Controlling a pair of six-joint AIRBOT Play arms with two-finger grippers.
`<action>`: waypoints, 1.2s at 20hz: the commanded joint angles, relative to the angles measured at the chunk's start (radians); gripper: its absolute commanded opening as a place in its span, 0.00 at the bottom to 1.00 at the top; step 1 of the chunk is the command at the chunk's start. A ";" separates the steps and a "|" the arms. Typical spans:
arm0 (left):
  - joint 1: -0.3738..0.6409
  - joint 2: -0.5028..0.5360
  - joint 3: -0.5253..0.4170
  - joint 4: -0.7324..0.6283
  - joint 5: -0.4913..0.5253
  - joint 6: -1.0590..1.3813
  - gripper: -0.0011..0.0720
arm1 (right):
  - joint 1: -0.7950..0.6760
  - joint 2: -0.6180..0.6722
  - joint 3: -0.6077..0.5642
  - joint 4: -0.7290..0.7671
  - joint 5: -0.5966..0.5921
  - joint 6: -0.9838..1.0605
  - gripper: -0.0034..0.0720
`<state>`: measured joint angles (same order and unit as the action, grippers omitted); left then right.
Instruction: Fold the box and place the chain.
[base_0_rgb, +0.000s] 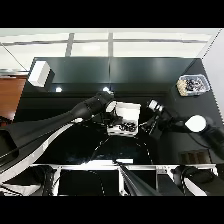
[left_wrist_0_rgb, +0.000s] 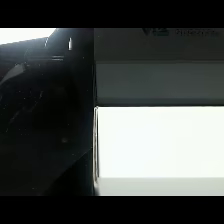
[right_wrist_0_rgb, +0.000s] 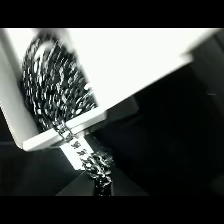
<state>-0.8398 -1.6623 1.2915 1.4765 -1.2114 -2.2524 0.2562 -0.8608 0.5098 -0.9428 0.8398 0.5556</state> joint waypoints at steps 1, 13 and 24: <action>0.000 0.001 0.001 0.000 0.002 0.000 0.06 | -0.033 0.055 0.172 -0.051 0.248 0.301 0.05; 0.000 0.001 0.001 0.000 0.002 0.000 0.06 | -0.031 0.043 0.250 0.385 0.206 0.463 0.06; 0.000 0.001 0.001 0.000 0.002 0.000 0.06 | -0.032 0.034 0.458 0.400 0.239 0.483 0.06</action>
